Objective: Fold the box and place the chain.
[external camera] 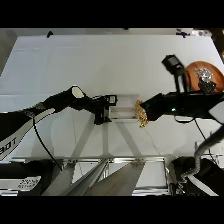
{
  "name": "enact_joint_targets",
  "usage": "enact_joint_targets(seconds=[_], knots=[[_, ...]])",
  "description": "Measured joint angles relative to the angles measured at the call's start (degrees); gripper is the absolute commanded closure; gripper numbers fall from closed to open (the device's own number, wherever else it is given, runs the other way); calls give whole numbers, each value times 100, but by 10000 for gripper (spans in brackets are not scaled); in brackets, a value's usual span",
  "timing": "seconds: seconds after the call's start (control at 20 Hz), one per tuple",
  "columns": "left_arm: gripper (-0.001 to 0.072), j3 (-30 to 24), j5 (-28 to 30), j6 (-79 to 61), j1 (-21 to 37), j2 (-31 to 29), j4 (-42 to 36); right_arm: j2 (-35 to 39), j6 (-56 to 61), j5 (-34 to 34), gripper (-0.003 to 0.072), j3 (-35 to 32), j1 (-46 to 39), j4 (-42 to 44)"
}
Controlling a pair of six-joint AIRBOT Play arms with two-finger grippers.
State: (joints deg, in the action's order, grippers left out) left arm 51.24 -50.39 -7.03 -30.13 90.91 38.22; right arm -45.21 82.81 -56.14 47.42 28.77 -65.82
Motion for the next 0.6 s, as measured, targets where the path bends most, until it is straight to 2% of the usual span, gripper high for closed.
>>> enact_joint_targets(seconds=[0.2,0.5,0.6], knots=[[295,0,0,0,0,0,0,-758,151,627,676,-155,402,-15],[295,0,0,0,0,0,0,-2098,273,1154,654,-208,684,24],[295,0,0,0,0,0,0,-2315,280,1353,444,-208,723,42]])
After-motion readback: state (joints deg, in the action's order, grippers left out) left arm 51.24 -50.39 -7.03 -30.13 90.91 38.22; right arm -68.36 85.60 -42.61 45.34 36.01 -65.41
